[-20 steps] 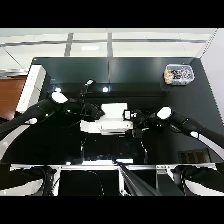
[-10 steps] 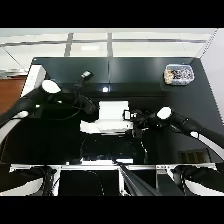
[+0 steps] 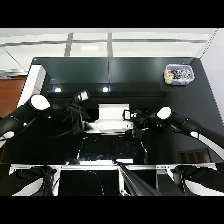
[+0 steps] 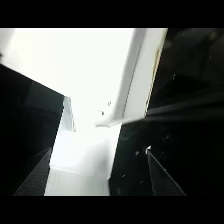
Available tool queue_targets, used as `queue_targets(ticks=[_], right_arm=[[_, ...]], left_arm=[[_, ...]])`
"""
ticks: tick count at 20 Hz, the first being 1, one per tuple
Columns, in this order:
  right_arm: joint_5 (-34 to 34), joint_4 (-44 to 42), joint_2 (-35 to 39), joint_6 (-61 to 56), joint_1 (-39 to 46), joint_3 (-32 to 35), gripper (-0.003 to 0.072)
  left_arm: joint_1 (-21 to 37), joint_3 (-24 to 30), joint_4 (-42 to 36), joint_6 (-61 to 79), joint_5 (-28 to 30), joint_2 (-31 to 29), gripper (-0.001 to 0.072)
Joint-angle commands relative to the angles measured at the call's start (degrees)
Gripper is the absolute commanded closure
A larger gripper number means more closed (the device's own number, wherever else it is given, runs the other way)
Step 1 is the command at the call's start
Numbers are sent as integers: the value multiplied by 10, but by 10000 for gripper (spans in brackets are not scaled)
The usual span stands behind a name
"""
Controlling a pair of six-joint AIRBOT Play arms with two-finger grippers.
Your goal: Fold the box and place the chain.
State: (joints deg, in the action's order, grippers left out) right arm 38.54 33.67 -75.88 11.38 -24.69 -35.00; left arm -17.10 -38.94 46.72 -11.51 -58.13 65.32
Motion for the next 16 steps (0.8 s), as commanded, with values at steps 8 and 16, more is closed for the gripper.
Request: queue_targets(ticks=[8,16], right_arm=[[0,0,0,0,0,0,489],[0,0,0,0,0,0,489]], left_arm=[[-65,26,-65,192,150,38,27],[-67,26,-84,193,109,51,535]])
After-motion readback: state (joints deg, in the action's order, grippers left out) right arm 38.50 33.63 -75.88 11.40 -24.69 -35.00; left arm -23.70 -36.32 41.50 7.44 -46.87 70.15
